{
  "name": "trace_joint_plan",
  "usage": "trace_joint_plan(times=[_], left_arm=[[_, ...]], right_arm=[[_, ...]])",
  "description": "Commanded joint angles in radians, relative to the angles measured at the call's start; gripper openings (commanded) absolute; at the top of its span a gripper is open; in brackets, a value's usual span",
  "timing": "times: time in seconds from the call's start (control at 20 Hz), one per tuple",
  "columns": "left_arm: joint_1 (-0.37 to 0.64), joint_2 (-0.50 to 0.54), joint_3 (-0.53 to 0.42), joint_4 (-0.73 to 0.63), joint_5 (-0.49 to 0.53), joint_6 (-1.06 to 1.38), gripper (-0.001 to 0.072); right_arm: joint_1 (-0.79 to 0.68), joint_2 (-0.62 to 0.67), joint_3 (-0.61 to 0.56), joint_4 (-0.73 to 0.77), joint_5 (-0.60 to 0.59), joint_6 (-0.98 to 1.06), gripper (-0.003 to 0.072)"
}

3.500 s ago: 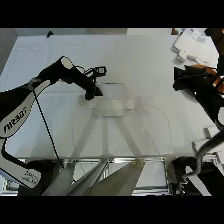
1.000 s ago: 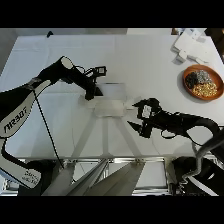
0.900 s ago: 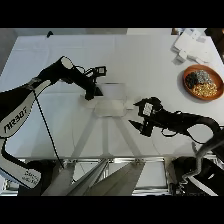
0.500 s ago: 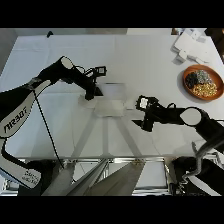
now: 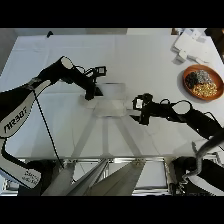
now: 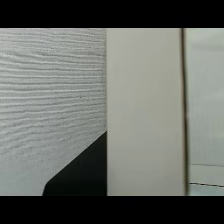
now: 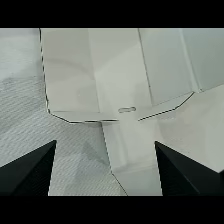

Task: Fold the box and place the chain.

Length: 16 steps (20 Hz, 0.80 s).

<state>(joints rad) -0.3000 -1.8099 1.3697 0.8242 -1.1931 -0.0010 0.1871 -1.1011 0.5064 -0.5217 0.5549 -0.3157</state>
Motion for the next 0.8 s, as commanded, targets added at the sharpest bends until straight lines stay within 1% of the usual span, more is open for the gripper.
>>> trace_joint_plan(times=[0.0,0.2,0.4,0.6,0.75], left_arm=[[0.000,0.000,0.000,0.000,0.000,0.000,0.0010],[0.000,0.000,0.000,0.000,0.000,0.000,0.0010],[0.000,0.000,0.000,0.000,0.000,0.000,0.0010],[0.000,0.000,0.000,0.000,0.000,0.000,0.0010],[0.000,0.000,0.000,0.000,0.000,0.000,0.0010]], right_arm=[[-0.001,-0.013,0.000,0.021,-0.025,-0.035,0.0695],[0.043,-0.059,0.000,0.023,-0.027,-0.034,0.0695],[0.108,-0.119,0.002,0.110,-0.131,-0.006,0.0695],[0.109,-0.144,0.002,0.122,-0.129,0.000,0.0695],[0.109,-0.180,0.006,0.182,-0.134,0.000,0.0695]])
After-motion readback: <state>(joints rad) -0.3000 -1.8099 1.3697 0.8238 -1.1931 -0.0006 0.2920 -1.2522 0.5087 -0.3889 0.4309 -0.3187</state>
